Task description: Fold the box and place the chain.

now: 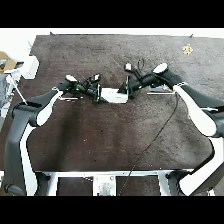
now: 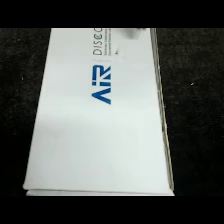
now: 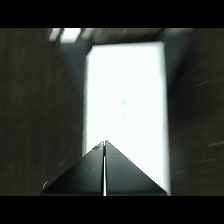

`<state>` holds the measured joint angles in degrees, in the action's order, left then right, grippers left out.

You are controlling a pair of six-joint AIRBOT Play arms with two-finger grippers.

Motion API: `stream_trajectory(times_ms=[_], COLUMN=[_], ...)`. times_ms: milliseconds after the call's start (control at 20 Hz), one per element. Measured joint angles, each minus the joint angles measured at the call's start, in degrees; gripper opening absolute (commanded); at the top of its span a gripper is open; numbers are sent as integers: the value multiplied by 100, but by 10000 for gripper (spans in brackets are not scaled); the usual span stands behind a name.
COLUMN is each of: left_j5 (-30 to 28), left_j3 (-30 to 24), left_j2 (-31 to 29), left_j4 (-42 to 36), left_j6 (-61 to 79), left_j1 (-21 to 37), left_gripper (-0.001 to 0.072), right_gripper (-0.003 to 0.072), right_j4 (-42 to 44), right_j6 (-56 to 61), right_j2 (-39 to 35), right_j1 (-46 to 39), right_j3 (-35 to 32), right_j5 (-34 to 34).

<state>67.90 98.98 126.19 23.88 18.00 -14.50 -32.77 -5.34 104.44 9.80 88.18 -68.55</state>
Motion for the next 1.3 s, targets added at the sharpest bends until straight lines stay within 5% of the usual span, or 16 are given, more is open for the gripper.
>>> stream_trajectory(times_ms=[150, 350, 900, 1200, 1250, 1300], left_j5=[0, 0, 4, 74, 120, 155], left_j3=[0, 0, -2, 0, 0, 0], left_j2=[0, 0, 0, 0, 0, -2], left_j4=[0, 0, -22, -48, -70, -118], left_j6=[0, 0, 0, -2, -4, -39], left_j1=[0, 0, 0, 0, 0, 0], left_gripper=[463, 463, 463, 451, 144, 12], right_gripper=[3, 3, 4, 4, 4, 4], right_j4=[184, 299, 540, 737, 745, 748], right_j6=[437, 1290, 2280, 2310, 2312, 2312], right_j2=[-776, -2146, -6631, -7989, -8078, -8140], right_j1=[-90, -409, -1152, -1172, -1176, -1176], right_j3=[-52, -791, -6151, -7801, -7906, -7973], right_j5=[66, 951, 5582, 6603, 6673, 6721])
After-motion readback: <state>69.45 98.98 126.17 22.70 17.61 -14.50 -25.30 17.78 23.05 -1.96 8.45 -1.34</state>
